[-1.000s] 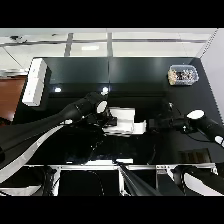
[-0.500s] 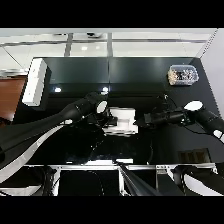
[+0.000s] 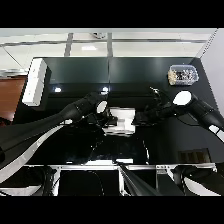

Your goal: Fold the box and place the chain.

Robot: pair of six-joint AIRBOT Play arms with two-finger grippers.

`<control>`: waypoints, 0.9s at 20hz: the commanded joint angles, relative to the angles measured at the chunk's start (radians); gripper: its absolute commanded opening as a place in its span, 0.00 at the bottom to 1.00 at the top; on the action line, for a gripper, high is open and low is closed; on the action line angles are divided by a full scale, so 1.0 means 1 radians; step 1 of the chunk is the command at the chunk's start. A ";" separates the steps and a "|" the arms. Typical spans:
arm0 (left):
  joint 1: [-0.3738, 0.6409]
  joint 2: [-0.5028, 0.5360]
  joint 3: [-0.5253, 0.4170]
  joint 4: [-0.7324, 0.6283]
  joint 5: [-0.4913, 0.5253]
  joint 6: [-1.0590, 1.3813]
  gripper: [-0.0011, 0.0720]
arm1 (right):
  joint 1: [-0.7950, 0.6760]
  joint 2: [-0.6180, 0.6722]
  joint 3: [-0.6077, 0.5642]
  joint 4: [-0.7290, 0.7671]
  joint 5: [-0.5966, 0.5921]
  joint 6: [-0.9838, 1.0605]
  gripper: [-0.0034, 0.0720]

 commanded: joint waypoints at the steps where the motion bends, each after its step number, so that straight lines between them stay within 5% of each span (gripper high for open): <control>1: 0.001 0.000 0.001 0.000 0.000 0.001 0.05 | 0.085 -0.002 0.050 -0.187 -0.037 0.202 0.44; 18: 0.001 0.000 0.001 0.000 0.003 0.001 0.05 | 0.315 -0.150 0.167 -0.537 -0.010 0.726 0.44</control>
